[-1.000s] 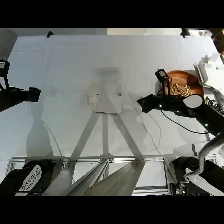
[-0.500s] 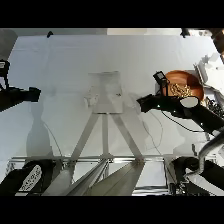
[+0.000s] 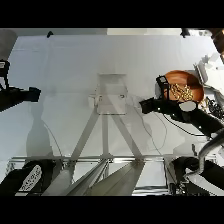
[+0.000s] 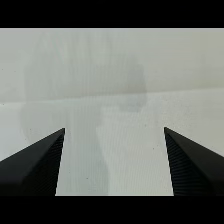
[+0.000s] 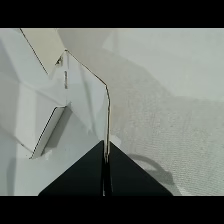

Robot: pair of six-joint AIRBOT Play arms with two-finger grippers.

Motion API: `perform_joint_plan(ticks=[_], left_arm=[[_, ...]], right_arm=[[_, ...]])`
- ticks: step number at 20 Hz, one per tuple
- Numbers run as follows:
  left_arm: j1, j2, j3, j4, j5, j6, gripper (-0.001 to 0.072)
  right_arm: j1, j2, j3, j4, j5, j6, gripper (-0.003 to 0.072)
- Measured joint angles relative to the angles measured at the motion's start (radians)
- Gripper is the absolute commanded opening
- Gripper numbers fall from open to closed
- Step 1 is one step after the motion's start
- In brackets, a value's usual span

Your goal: Fold the box and place the chain.

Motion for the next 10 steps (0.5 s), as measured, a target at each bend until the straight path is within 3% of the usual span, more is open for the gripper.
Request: perform_joint_plan(ticks=[10], left_arm=[[0.000, 0.000, 0.000, 0.000, 0.000, 0.000, 0.0695]], right_arm=[[0.000, 0.000, -0.003, -0.001, 0.006, 0.010, 0.0009]])
